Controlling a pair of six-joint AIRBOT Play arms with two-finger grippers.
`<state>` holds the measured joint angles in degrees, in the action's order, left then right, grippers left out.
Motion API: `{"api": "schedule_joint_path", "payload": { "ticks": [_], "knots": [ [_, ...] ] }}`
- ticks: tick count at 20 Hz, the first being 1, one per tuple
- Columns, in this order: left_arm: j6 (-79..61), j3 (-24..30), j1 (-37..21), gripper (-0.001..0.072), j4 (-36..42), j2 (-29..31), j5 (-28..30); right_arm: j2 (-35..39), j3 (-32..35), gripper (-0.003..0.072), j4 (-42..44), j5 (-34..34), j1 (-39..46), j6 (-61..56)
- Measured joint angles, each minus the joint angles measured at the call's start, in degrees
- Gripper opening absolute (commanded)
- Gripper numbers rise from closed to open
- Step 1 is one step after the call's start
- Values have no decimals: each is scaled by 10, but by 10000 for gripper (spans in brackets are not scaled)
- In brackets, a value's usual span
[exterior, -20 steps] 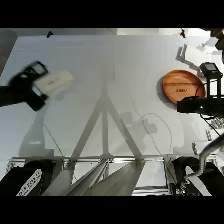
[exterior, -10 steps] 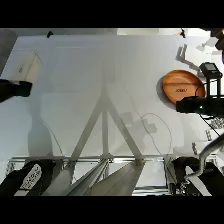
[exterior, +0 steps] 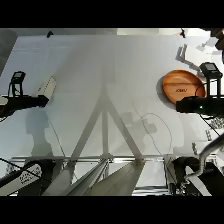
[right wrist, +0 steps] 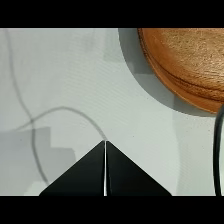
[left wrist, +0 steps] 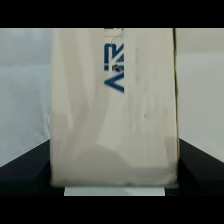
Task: Fold the box and place the chain.
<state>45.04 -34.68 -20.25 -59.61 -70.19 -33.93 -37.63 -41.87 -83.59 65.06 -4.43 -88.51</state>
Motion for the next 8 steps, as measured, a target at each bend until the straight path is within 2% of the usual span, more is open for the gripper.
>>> {"api": "schedule_joint_path", "payload": {
  "ticks": [1, 4, 8],
  "knots": [
    [1, 1, 0, 705, -9, -5, -6, 0, 0, 16, 0, 0, 0, 0],
    [1, 1, 0, 706, -21, -5, -12, 0, 0, 16, 0, 0, 0, 0],
    [0, 1, 0, 706, -22, 33, -14, 0, 0, 16, 0, 0, 0, 0]
  ]
}}
